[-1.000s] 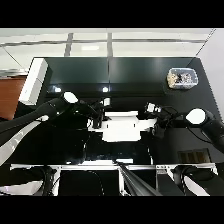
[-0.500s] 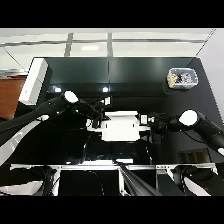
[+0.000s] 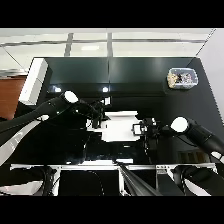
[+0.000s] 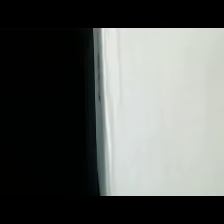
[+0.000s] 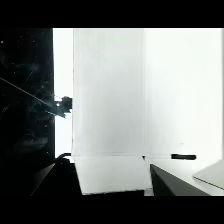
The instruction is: Fold the box and place the chain.
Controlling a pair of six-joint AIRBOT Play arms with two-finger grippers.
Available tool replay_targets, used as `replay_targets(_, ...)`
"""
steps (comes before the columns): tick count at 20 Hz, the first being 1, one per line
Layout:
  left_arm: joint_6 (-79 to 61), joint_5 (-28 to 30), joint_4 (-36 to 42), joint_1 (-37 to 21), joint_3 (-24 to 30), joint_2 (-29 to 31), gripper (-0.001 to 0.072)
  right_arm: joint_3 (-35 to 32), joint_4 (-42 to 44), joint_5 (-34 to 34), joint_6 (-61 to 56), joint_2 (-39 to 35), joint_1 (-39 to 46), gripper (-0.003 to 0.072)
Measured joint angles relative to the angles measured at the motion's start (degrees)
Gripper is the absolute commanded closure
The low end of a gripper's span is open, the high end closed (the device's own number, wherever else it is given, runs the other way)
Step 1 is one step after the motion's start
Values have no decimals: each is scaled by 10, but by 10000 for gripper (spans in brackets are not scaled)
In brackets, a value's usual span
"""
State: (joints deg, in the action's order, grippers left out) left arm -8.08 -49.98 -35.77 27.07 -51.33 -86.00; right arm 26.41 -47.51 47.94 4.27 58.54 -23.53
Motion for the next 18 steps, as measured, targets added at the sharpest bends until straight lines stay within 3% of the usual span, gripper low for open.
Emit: replay_targets(18, 6, -1, 0, 0, 0, 0, 677, 40, 65, -54, 33, 19, 23, -15)
